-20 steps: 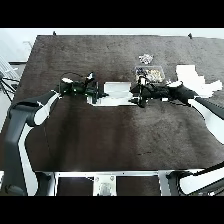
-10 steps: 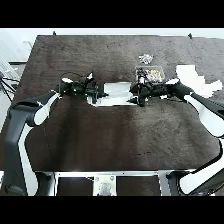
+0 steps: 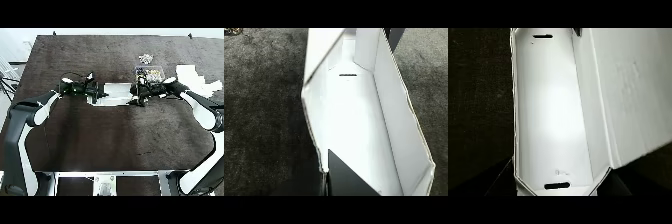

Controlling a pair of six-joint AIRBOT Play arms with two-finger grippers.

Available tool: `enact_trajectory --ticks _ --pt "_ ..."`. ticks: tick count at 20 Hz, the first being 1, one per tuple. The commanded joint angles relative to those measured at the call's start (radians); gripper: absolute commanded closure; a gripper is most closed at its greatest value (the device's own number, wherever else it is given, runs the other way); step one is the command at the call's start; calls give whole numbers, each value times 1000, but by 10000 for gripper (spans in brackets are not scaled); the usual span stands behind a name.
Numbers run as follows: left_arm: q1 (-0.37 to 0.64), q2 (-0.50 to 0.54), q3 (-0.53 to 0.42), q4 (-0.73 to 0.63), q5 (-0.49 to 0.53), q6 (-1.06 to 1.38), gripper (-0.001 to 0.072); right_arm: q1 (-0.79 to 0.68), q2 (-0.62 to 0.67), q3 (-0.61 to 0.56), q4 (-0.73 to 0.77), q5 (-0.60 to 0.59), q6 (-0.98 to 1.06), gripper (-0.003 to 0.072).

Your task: Fold the box and place the chain.

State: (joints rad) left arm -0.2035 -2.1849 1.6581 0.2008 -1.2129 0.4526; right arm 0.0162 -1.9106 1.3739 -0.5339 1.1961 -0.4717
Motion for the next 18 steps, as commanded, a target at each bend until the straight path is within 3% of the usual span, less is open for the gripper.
enact_trajectory --ticks 1,18 --pt "1 -1 0 0 1 0 688 1 -33 48 -6 59 -9 61" --pt "1 -1 0 0 1 0 688 1 -113 102 47 97 -35 62"
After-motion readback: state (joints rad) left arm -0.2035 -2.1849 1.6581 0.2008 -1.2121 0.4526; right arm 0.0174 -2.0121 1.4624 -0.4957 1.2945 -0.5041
